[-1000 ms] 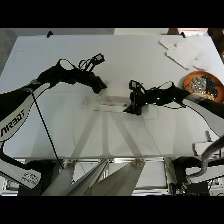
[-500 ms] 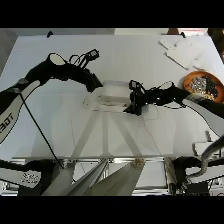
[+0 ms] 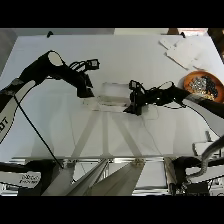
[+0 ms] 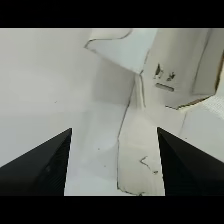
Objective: Fold the box and place the chain.
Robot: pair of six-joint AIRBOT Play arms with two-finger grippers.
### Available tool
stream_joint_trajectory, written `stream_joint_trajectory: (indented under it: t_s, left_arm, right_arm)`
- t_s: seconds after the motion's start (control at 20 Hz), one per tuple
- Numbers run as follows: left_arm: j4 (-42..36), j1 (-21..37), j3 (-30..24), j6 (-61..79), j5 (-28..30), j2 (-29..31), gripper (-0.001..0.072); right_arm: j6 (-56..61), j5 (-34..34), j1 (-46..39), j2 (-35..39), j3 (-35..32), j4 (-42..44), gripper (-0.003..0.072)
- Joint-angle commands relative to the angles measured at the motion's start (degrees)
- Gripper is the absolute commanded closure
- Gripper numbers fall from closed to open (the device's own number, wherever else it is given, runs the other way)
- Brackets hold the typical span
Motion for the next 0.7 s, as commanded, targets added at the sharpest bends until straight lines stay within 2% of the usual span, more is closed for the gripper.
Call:
stream_joint_trajectory:
  t_s: [0.0, 0.15, 0.3, 0.5, 0.65]
  left_arm:
    - [-0.4, -1.1, 0.0, 6.7, -0.2, -2.3, 0.0115]
    - [-1.5, -1.3, -0.1, 13.4, -0.3, -4.7, 0.0116]
    - [-2.1, -1.3, -2.6, 18.3, 1.0, -4.8, 0.0122]
    - [-8.1, -1.3, -7.8, 26.7, 0.7, -4.8, 0.0151]
    - [-11.0, -1.3, -9.0, 31.3, 1.4, -4.8, 0.0151]
  right_arm:
    - [0.0, 0.0, 0.0, 0.0, 0.1, 0.0, 0.0224]
    - [0.0, 0.0, 0.0, 0.0, 0.1, 0.0, 0.0224]
    - [0.0, 0.0, 0.0, 0.0, 0.1, 0.0, 0.0224]
    - [0.0, 0.0, 0.0, 0.0, 0.1, 0.0, 0.0224]
    - [0.0, 0.0, 0.0, 0.0, 0.1, 0.0, 0.0224]
